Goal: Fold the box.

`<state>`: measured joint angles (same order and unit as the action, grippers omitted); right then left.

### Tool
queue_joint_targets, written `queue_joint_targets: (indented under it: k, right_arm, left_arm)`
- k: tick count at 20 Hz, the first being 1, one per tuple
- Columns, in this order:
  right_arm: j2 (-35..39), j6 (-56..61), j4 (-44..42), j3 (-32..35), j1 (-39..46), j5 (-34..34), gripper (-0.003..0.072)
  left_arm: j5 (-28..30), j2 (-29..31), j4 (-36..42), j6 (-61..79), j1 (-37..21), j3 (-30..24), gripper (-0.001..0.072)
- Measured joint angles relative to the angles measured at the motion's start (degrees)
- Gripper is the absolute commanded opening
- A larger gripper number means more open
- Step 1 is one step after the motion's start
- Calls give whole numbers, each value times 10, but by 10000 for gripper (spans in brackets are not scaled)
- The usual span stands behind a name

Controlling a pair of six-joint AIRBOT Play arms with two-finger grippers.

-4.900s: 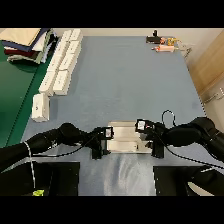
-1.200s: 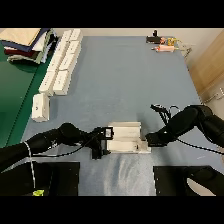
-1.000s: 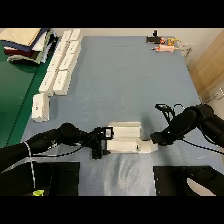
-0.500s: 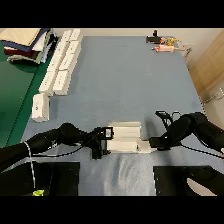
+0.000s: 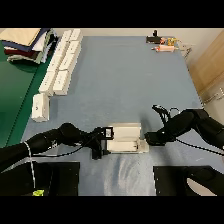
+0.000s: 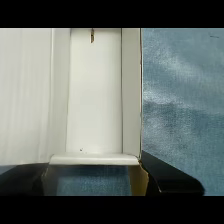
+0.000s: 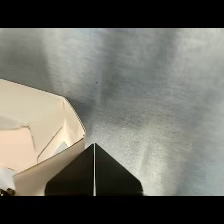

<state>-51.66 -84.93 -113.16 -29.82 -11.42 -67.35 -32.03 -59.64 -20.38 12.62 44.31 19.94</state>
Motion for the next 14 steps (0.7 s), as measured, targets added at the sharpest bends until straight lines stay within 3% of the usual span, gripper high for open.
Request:
queue_joint_targets:
  k: [2, 4, 7, 9, 14]
  right_arm:
    - [0, -4, -4, -11, 0, -8, 11]
    - [0, -7, -5, -17, 0, -16, 115]
    - [3, -11, -9, -24, 0, -22, 116]
    - [5, -14, -15, -28, 0, -25, 443]
    - [6, -17, -50, -35, -1, -30, 457]
  left_arm:
    - [1, 0, 0, 0, 0, 0, 427]
    - [1, 0, 0, 0, 0, 0, 427]
    - [1, 0, 0, 0, 0, 0, 427]
    - [1, 0, 0, 0, 0, 0, 427]
    - [1, 0, 0, 0, 0, 0, 427]
